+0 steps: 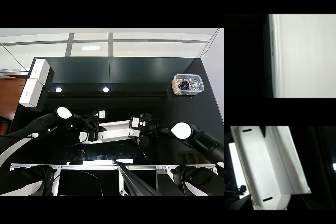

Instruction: Fold the box and place the chain.

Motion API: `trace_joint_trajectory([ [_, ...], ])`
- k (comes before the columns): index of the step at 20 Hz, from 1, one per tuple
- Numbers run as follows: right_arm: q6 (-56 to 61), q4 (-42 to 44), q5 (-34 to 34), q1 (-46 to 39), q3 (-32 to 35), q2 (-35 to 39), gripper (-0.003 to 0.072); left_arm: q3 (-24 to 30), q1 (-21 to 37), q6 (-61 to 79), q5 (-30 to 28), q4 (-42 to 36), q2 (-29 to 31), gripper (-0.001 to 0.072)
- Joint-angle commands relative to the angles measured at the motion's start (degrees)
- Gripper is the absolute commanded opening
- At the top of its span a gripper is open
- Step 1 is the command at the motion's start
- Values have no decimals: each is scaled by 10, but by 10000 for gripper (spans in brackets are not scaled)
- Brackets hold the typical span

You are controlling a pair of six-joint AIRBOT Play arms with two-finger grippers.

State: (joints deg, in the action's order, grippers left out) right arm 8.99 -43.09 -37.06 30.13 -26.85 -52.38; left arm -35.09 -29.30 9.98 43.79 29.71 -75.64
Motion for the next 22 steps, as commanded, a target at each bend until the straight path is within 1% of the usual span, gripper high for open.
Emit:
trace_joint_trajectory([
  [1,-5,24,2,-10,-4,-13,713,0,0,1,2,0,0,30],
  [3,-30,37,7,-10,-4,-21,713,0,0,1,2,0,0,30],
  [7,-151,136,-43,-12,-4,-45,713,0,0,1,2,0,0,30],
  [8,-163,141,-43,-13,-4,-52,713,0,0,1,2,0,0,30],
  [13,-205,140,-78,-54,2,-86,713,0,0,1,1,0,0,30],
  [17,-235,141,-78,-54,16,-105,713,0,0,1,1,0,0,30],
  [22,-241,140,-62,-53,25,-123,711,0,0,1,1,0,0,30],
])
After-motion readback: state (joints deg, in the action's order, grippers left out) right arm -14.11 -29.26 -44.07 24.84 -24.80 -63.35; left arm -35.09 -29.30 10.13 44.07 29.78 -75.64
